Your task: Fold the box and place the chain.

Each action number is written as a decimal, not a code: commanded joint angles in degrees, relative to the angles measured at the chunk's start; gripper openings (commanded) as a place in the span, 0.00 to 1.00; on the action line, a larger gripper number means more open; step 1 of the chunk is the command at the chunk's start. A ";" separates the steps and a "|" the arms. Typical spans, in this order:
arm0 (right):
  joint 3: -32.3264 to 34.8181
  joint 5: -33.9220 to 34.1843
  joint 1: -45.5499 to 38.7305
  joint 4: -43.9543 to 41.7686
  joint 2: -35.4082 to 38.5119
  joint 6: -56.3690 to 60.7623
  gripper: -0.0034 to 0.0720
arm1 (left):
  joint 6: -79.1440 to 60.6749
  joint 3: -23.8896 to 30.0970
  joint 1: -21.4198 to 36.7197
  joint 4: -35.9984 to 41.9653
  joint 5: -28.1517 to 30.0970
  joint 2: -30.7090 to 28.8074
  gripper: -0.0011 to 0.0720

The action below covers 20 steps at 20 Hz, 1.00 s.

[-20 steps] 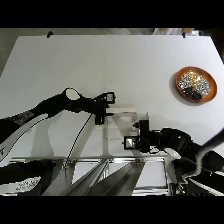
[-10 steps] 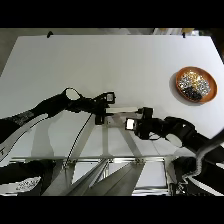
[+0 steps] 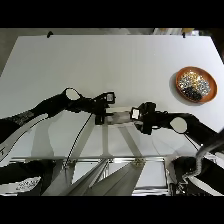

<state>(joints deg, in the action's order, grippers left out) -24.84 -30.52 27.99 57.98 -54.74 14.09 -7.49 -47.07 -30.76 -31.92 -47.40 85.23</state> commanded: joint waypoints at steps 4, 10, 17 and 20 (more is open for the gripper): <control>-0.11 -7.65 -8.81 -21.75 -6.93 -27.12 0.94 | -0.02 0.02 -0.04 -0.02 0.02 -0.02 0.03; -1.84 -10.82 -11.93 -29.38 -11.56 -41.27 0.94 | -0.02 0.02 -0.04 -0.04 0.04 -0.02 0.03; -3.13 -16.57 -11.91 -28.44 -17.64 -45.62 0.90 | -0.02 0.02 -0.04 -0.04 0.02 -0.02 0.03; -3.13 -16.85 -11.91 -28.26 -19.37 -45.64 0.90 | -0.02 0.02 -0.04 -0.04 0.02 -0.02 0.03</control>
